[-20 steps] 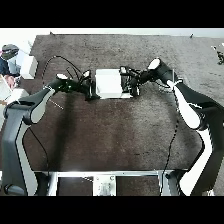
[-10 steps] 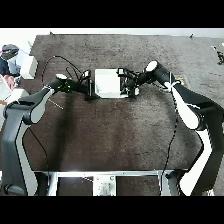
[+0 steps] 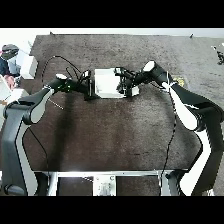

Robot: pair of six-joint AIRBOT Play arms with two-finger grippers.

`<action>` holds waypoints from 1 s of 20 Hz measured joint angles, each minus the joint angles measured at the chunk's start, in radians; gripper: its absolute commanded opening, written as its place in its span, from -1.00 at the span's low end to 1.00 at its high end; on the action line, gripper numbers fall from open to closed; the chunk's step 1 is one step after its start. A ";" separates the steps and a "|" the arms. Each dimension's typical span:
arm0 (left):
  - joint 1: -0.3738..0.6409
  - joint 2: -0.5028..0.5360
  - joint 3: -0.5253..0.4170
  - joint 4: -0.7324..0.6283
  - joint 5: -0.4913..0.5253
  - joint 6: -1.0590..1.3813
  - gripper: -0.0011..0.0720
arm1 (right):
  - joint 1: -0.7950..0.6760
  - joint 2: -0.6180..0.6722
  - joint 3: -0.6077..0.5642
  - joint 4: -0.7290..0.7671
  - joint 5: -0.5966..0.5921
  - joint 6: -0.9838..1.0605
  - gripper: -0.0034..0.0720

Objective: Fold the box and place the chain.

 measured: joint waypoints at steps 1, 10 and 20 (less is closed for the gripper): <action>0.000 0.000 0.000 0.000 0.000 0.000 0.35 | 0.001 0.000 0.000 0.000 0.000 0.000 -0.28; -0.001 0.000 0.000 0.000 -0.002 0.000 0.35 | 0.003 0.000 0.000 0.000 -0.001 0.000 1.00; -0.002 0.000 0.000 0.000 -0.001 -0.003 0.35 | 0.002 0.001 0.000 -0.019 0.005 0.021 -0.19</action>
